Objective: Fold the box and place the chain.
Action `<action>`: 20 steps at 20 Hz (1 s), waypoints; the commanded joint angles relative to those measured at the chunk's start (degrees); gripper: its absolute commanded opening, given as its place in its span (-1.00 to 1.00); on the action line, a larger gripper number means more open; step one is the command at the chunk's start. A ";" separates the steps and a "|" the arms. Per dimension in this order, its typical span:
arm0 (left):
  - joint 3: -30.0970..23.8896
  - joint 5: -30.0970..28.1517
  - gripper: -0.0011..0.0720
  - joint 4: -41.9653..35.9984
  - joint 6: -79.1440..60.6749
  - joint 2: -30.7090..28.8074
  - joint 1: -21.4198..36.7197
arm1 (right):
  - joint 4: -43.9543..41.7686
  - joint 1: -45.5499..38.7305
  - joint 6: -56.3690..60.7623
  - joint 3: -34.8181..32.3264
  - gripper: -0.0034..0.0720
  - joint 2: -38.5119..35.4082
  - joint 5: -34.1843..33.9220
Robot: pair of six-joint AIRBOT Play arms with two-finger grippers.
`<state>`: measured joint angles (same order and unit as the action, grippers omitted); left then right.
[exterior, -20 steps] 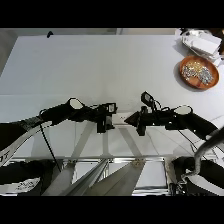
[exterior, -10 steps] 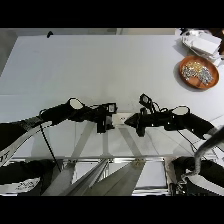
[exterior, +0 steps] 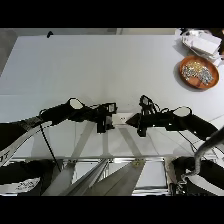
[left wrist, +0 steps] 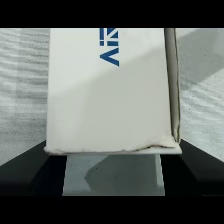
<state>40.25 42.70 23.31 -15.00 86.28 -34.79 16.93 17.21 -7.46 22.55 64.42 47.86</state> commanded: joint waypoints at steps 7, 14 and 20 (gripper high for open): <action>0.00 -0.04 -0.09 0.04 -0.13 -0.04 0.07 | 34.73 -6.34 42.91 20.44 -0.89 -16.28 5.46; 0.00 -0.02 -0.09 0.07 -0.13 -0.04 0.04 | 68.35 -22.32 75.10 32.48 -0.88 -16.26 42.18; 0.00 -0.02 -0.09 0.04 -0.13 -0.04 0.04 | 68.72 -33.07 83.84 22.86 -0.88 -16.44 44.37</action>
<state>40.23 42.68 23.35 -15.14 86.28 -34.79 82.81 -11.66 71.16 49.89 48.07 88.71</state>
